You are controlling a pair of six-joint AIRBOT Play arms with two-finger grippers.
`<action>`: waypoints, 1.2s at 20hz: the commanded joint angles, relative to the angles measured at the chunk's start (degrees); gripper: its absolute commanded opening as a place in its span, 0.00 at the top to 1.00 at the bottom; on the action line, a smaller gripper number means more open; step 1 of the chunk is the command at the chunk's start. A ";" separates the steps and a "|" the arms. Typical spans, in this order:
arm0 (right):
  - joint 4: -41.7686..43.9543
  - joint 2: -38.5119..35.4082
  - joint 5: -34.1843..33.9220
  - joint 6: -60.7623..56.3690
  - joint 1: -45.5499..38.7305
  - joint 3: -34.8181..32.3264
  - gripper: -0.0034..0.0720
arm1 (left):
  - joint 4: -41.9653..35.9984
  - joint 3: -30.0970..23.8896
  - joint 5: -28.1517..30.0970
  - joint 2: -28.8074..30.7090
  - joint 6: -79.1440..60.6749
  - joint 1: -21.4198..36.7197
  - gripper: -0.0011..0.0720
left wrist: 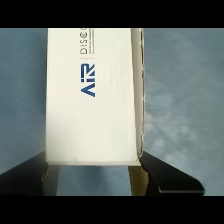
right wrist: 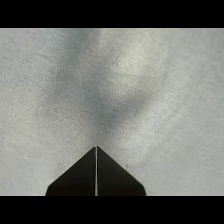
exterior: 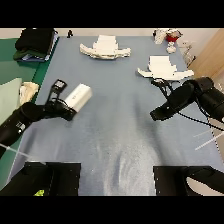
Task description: Fold the box.
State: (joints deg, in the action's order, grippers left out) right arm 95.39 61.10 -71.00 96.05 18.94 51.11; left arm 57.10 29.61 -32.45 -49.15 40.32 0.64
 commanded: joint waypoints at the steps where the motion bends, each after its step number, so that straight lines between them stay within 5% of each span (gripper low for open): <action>1: 0.00 0.02 0.00 0.00 -0.04 0.07 0.95 | 2.54 7.50 4.31 -9.92 2.62 11.54 0.35; 6: 0.00 0.02 0.02 0.00 -0.02 0.07 0.95 | 2.54 27.67 5.75 -31.17 2.62 15.52 0.35; 10: 0.00 0.02 0.02 0.00 -0.04 0.07 0.95 | 2.49 38.62 5.88 -42.12 2.69 15.32 0.35; 15: 0.00 0.02 0.02 0.00 -0.02 0.07 0.95 | 2.54 41.92 6.58 -47.47 2.56 15.30 0.35; 24: 0.00 0.02 0.02 0.00 -0.04 0.07 0.95 | 2.49 41.92 6.54 -47.67 2.60 15.41 0.35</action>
State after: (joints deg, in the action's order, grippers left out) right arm 95.39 61.10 -71.00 96.07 18.94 51.11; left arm 59.57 71.40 -25.93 -96.64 42.92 15.99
